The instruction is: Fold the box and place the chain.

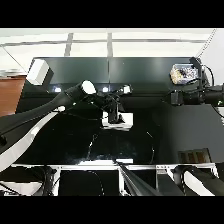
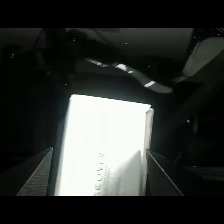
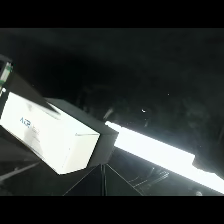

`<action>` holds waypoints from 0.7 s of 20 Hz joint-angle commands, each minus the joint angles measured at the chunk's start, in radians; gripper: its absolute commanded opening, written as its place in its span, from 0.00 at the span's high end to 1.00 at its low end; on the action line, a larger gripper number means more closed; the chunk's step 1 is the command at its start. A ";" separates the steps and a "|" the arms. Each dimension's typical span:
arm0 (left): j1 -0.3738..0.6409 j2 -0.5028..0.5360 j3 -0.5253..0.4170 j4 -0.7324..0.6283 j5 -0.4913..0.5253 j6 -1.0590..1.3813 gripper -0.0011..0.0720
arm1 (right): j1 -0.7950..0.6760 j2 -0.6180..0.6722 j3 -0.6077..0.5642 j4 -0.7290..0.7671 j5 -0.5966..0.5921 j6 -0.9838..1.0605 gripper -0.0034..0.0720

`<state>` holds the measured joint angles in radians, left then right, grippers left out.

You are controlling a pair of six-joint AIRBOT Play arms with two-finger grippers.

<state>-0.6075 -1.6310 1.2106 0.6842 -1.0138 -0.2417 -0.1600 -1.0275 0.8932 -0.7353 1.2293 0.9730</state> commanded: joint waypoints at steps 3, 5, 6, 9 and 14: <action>-0.003 -0.009 0.021 0.015 -0.113 -0.002 0.01 | 0.000 0.001 0.001 0.000 -0.004 -0.001 0.94; -0.003 -0.009 0.040 0.069 -0.132 -0.002 0.01 | 0.000 0.001 0.001 -0.001 -0.005 -0.001 0.94; -0.003 -0.009 0.053 0.106 -0.152 -0.003 0.01 | 0.000 0.001 0.001 -0.003 -0.004 -0.002 0.94; -0.006 -0.009 0.079 0.205 -0.186 -0.029 0.01 | 0.000 0.001 0.001 -0.036 -0.003 -0.001 0.93; -0.043 -0.008 0.085 0.311 -0.196 -0.029 0.02 | 0.000 0.001 0.001 -0.049 -0.004 -0.001 0.94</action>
<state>-0.6315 -1.6394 1.2896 0.9272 -1.1988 -0.2672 -0.1600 -1.0275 0.8932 -0.7727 1.2255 0.9718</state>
